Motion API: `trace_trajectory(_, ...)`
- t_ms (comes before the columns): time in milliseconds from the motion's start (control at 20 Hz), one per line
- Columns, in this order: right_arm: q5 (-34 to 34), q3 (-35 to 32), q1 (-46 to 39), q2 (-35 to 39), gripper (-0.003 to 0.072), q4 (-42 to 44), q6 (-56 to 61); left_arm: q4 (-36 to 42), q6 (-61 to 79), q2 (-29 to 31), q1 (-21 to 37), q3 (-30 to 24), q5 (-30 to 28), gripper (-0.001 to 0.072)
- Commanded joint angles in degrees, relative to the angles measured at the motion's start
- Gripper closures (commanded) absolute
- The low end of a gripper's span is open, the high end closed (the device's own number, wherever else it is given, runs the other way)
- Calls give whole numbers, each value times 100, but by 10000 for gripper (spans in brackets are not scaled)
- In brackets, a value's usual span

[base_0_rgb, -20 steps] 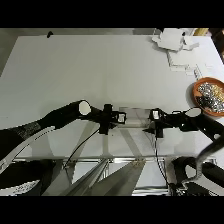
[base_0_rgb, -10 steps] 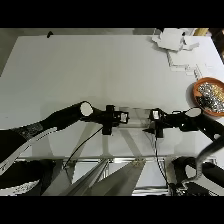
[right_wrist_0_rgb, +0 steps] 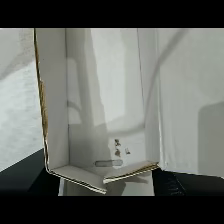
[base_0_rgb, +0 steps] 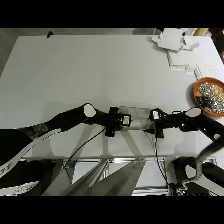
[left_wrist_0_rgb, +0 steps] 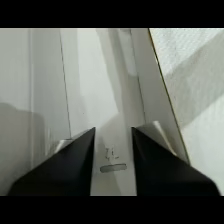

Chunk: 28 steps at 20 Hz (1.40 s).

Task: Fold the box and place the chain.

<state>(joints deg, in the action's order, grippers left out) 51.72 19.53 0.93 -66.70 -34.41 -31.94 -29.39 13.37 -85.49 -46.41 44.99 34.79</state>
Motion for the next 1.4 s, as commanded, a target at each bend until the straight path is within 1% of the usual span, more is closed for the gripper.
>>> trace_trajectory(0,-7,-2,2,-4,290,13,15,35,37,-15,-11,-2,-59,341)
trace_trajectory(50,-7,-2,2,-2,290,13,15,35,37,-15,-9,-2,-92,318)
trace_trajectory(100,-7,-2,2,-2,290,11,15,35,37,-15,-9,-2,-127,314)
trace_trajectory(400,-7,-2,2,-2,290,13,15,17,7,33,20,-2,-157,328)
trace_trajectory(450,-7,-2,2,-2,290,11,15,-9,-107,92,57,-2,-157,377)
trace_trajectory(500,-7,-2,2,-2,290,11,15,-136,-339,205,118,-4,-155,452)
trace_trajectory(550,-7,-2,2,-2,290,11,15,-326,-614,341,188,-2,-107,464)
trace_trajectory(650,-7,-2,2,-4,290,13,15,-848,-1512,667,372,-2,59,465)
trace_trajectory(700,-7,-2,2,-2,290,13,15,-1193,-2144,846,474,-4,184,500)
trace_trajectory(750,-7,-2,2,-2,290,13,15,-1558,-2828,1014,584,-2,356,605)
trace_trajectory(800,-7,-2,2,-4,290,13,15,-1897,-3425,1165,691,-4,568,690)
trace_trajectory(850,-7,-2,2,-2,290,13,15,-2251,-4026,1318,811,-4,839,707)
trace_trajectory(1000,-7,-2,2,-2,290,13,15,-3042,-5816,1644,1154,-4,1482,709)
trace_trajectory(1100,-7,-2,2,-2,290,11,15,-3364,-6970,1762,1384,-4,1735,709)
trace_trajectory(1150,-7,-2,2,-2,290,13,15,-3475,-7600,1773,1495,-4,1779,709)
trace_trajectory(1250,-7,-2,2,-2,290,13,15,-3558,-8736,1705,1707,-57,1600,709)
trace_trajectory(1350,-4,-2,2,-4,290,13,15,-3574,-9296,1543,1862,-101,1521,709)
